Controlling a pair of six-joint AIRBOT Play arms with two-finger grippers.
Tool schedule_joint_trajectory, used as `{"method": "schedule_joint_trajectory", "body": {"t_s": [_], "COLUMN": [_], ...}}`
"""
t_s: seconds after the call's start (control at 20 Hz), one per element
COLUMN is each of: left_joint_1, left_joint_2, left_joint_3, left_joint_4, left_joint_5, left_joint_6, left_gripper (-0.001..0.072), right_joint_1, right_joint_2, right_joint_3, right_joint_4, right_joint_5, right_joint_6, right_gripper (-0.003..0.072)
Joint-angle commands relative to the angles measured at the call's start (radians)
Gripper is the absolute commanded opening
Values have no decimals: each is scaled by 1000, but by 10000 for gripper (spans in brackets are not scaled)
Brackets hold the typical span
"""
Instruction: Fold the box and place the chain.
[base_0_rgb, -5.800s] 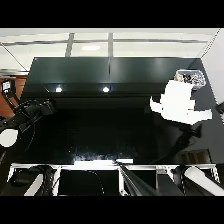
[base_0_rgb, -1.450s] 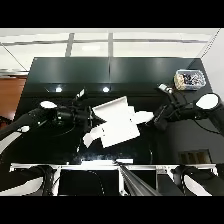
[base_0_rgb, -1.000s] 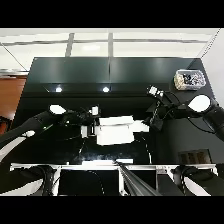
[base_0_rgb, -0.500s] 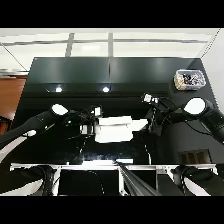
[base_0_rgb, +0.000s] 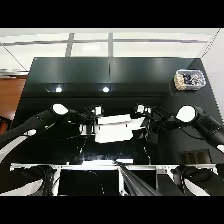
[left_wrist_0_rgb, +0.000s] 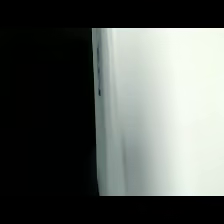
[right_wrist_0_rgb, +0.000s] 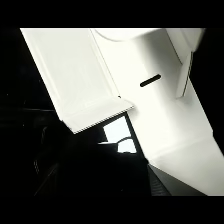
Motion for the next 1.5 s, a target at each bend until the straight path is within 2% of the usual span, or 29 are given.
{"method": "schedule_joint_trajectory", "body": {"t_s": [0.0, 0.3, 0.6, 0.9, 1.45], "left_joint_1": [-1, -1, 0, 0, 0], "left_joint_2": [-3, -9, -9, -9, -9], "left_joint_3": [2, 1, 1, 1, 1], "left_joint_4": [14, 13, 13, 12, 13], "left_joint_5": [-34, -34, -26, -23, -22], "left_joint_6": [-3, -3, -2, -2, -2], "left_gripper": [30, 30, 30, 29, 29], "right_joint_1": [45, 58, 125, 254, 231], "right_joint_2": [-1, -2, -9, -43, -12], "right_joint_3": [-10, -53, -132, -141, -47], "right_joint_4": [-31, -28, 109, 149, 77], "right_joint_5": [-31, -60, -198, -402, -421], "right_joint_6": [0, -71, -192, -209, -207], "right_gripper": [635, 635, 636, 636, 637]}}
